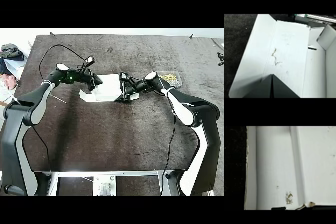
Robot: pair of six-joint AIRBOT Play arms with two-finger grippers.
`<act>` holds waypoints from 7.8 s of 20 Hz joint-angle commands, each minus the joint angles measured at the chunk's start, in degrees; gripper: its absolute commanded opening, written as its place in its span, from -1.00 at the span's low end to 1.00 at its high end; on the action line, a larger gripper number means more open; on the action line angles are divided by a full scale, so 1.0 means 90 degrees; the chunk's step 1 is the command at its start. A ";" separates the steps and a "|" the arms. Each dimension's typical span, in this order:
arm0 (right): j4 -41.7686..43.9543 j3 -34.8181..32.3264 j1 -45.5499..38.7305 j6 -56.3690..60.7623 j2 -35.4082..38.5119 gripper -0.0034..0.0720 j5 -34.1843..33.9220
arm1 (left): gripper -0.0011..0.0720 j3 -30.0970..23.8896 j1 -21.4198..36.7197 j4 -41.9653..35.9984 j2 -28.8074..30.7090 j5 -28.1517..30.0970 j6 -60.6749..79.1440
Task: Fold the box and place the chain.
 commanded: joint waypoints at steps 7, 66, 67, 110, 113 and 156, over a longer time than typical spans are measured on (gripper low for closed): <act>-0.0002 -0.0002 0.0002 -0.0005 -0.0002 0.26 0.0000 | -0.95 0.0036 0.0155 0.0039 0.0712 -0.0216 0.0012; -0.0002 -0.0002 0.0002 -0.0005 -0.0002 0.26 0.0000 | 0.23 -0.1520 -0.0153 0.1212 0.1183 -0.0605 0.0350; -0.0002 -0.0002 0.0002 -0.0005 -0.0002 0.26 0.0000 | 0.22 -0.1520 -0.0153 0.1212 0.1183 -0.0588 0.0350; -0.0002 -0.0002 0.0002 -0.0005 -0.0002 0.26 0.0000 | -0.96 -0.3483 0.1222 0.2106 0.3995 0.0765 -0.5705; -0.0002 -0.0002 0.0002 -0.0005 -0.0002 0.26 0.0000 | -0.95 -0.4102 0.1477 0.1797 0.3993 0.1003 -0.5608; -0.0002 -0.0002 0.0002 -0.0005 -0.0002 0.26 0.0000 | 0.17 -0.3461 0.0612 -0.0806 0.2035 0.0260 -0.5459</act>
